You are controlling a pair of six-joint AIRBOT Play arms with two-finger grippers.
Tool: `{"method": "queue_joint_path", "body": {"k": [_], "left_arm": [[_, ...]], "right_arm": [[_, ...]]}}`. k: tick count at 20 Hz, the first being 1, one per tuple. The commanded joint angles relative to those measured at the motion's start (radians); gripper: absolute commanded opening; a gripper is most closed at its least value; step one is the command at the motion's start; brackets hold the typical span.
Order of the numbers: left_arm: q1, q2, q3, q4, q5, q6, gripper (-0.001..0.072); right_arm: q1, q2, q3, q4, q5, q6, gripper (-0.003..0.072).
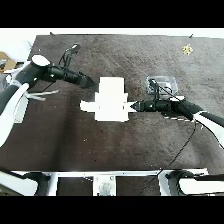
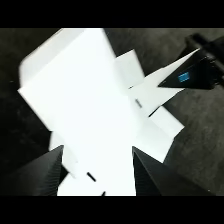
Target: Fold the box and place the chain.
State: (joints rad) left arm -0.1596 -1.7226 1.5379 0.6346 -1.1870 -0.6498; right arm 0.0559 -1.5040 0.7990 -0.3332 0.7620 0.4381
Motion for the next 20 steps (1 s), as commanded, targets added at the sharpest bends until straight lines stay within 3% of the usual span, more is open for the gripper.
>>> {"method": "queue_joint_path", "body": {"k": [1, 4, 8, 13, 20], "left_arm": [[0.008, -0.205, 0.271, 0.131, -0.177, -0.169, 0.0506], [0.008, -0.315, 0.385, 0.119, -0.269, -0.224, 0.0506], [0.008, -0.418, 0.413, 0.006, -0.37, -0.225, 0.0506], [-0.014, -0.484, 0.413, -0.104, -0.387, -0.22, 0.0505], [-0.067, -0.509, 0.413, -0.112, -0.396, -0.162, 0.0493]], "right_arm": [[0.001, -0.001, 0.001, 0.0, 0.002, -0.013, 0.0003], [0.001, -0.001, 0.001, 0.0, 0.001, -0.027, 0.0004], [0.001, -0.001, 0.001, 0.0, 0.001, -0.027, 0.0003], [0.001, -0.001, 0.001, 0.0, 0.001, -0.027, 0.0003], [0.001, -0.001, 0.001, 0.0, 0.001, -0.027, 0.0003]]}}
